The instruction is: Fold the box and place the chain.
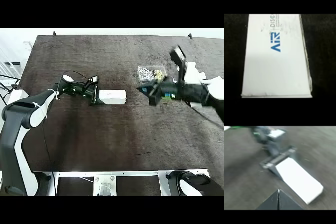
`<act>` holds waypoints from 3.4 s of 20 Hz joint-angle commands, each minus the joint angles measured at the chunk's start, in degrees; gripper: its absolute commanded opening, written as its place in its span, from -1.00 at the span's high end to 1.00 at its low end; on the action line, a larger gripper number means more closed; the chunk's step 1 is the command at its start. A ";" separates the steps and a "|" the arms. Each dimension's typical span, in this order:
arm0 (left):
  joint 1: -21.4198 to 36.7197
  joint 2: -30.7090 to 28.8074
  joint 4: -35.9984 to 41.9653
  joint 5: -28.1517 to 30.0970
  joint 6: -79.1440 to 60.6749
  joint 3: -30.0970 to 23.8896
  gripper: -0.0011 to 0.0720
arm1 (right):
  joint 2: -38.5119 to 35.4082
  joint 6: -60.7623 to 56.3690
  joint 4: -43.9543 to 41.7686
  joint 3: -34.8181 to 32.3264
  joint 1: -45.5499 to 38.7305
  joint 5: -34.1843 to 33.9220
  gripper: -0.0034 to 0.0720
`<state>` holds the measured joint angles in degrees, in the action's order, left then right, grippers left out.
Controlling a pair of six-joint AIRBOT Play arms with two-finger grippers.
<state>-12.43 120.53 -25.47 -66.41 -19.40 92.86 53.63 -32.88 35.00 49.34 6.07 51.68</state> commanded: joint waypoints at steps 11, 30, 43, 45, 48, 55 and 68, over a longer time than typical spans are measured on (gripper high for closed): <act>11.67 -18.69 4.85 12.37 16.46 1.99 0.93 | -12.37 -0.55 0.44 -18.27 -3.06 -14.82 0.87; 32.54 -8.81 -17.49 42.75 51.01 1.86 0.92 | -12.31 -1.25 -0.11 -18.29 -2.97 -14.82 0.87; 35.45 -3.41 -19.34 37.48 50.27 1.84 0.92 | -12.26 -2.73 -0.11 -18.36 -2.95 -14.82 0.87; 35.45 -3.13 -19.15 38.58 50.77 1.84 0.91 | -12.26 -2.75 -0.11 -18.36 -2.95 -14.82 0.87; 35.85 -3.26 -19.96 39.30 51.49 2.01 -0.29 | -12.26 -2.73 -0.11 -18.36 -2.95 -14.84 0.87; 38.42 -5.77 -19.56 33.27 51.91 4.55 -1.00 | -12.09 -2.71 -1.57 -18.36 -2.99 -14.95 0.32; 38.38 -29.55 -4.85 9.97 45.53 7.48 0.94 | -16.94 -2.49 -1.38 -18.34 -2.99 -15.80 0.87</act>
<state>25.98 97.60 -38.26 -51.57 28.49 101.25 38.74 -35.48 33.47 31.00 3.05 36.27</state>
